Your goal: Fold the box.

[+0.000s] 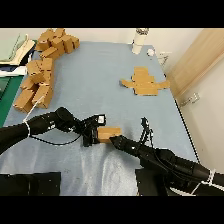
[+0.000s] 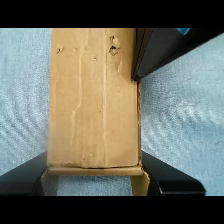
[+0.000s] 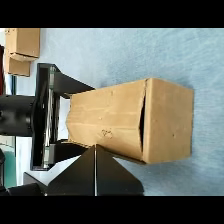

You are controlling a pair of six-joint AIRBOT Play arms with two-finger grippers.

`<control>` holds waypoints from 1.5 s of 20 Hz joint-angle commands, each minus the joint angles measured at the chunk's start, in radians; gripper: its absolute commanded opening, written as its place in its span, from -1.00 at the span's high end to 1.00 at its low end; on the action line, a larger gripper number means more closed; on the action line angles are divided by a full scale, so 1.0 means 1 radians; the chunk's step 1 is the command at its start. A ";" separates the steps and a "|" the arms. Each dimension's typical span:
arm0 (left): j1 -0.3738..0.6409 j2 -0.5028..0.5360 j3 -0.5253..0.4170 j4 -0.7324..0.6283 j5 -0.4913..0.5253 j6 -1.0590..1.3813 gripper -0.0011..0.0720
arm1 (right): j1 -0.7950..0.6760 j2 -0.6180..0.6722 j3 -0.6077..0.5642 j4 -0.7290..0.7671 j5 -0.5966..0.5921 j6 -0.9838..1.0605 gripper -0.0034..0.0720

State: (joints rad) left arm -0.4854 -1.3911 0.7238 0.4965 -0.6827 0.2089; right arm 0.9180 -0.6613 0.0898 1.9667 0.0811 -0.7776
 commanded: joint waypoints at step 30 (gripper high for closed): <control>-0.008 0.000 0.000 -0.033 -0.002 0.000 -0.48 | -0.642 -0.504 0.748 -0.254 -1.106 -0.305 0.90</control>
